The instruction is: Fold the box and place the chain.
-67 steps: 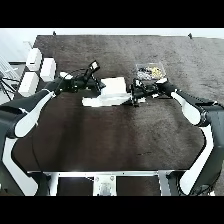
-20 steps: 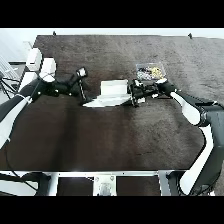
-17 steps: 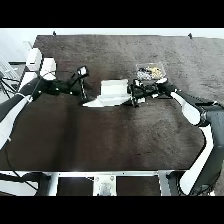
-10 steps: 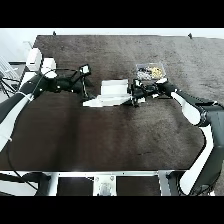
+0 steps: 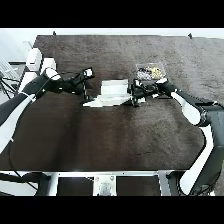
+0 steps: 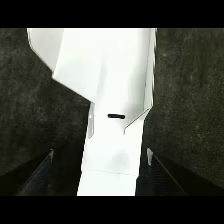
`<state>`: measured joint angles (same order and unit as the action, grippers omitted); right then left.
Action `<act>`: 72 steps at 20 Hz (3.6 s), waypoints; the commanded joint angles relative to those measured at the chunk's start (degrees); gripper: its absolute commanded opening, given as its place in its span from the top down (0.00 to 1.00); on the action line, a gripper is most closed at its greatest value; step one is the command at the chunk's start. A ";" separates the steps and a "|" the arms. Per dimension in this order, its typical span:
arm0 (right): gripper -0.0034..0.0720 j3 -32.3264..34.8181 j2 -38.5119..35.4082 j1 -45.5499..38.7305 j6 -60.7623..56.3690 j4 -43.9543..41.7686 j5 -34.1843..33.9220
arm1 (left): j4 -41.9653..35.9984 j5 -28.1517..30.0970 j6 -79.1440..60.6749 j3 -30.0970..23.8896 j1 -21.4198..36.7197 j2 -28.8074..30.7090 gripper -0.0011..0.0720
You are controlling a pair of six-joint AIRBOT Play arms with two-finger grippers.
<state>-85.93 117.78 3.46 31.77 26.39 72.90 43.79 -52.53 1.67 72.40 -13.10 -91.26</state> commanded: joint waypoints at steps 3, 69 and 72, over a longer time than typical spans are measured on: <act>0.30 0.00 -0.02 0.04 0.00 0.00 0.02 | -0.63 -0.98 -0.44 0.07 -0.42 -2.73 0.02; 0.30 0.00 -0.02 0.04 -0.02 0.00 0.02 | -1.31 -2.84 -0.63 7.45 -2.34 -11.85 0.54; 0.30 0.00 -0.02 0.02 -0.02 0.00 0.02 | -0.83 -3.87 -0.50 7.45 -2.34 -11.91 0.54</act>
<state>-85.93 117.78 3.46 31.77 26.41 72.88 42.65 -55.46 1.02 79.50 -15.42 -103.11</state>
